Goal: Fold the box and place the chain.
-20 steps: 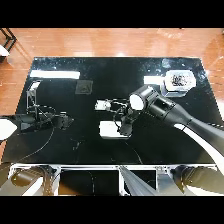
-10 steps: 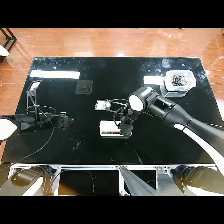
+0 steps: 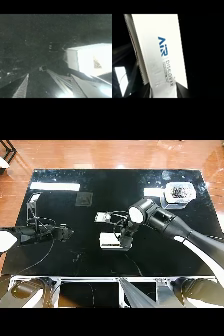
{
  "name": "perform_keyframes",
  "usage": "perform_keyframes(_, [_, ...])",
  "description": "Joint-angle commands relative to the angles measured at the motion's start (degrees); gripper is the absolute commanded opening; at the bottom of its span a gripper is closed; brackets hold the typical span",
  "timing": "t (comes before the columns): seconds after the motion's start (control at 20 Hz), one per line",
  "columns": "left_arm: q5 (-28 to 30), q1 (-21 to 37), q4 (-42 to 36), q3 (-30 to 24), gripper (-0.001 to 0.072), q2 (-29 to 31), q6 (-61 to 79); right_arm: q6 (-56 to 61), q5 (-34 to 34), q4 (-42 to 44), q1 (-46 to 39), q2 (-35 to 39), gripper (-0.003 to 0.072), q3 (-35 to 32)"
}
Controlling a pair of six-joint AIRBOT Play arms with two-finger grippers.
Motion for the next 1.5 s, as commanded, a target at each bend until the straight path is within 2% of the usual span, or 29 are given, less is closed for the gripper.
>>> perform_keyframes(0.0, [0.0, 0.0, 0.0, 0.0, 0.0616, 0.0, 0.0, 0.0, -0.1, 0.5, 0.4, 0.0, 0.0376, 0.0])
perform_keyframes(1.1, [0.0, 0.0, 0.0, 0.0, 0.0616, 0.0, 0.0, 0.9, -0.2, 0.6, 0.6, -0.9, 0.0374, -0.6])
perform_keyframes(1.35, [0.0, 0.0, 0.0, 0.0, 0.0616, 0.0, 0.0, 9.0, 2.1, 0.4, -1.8, 4.7, 0.0374, 0.6])
perform_keyframes(1.45, [0.0, 0.0, 0.0, 0.0, 0.0616, 0.0, 0.0, 15.4, 7.0, 0.7, -5.8, 8.1, 0.0371, 0.6])
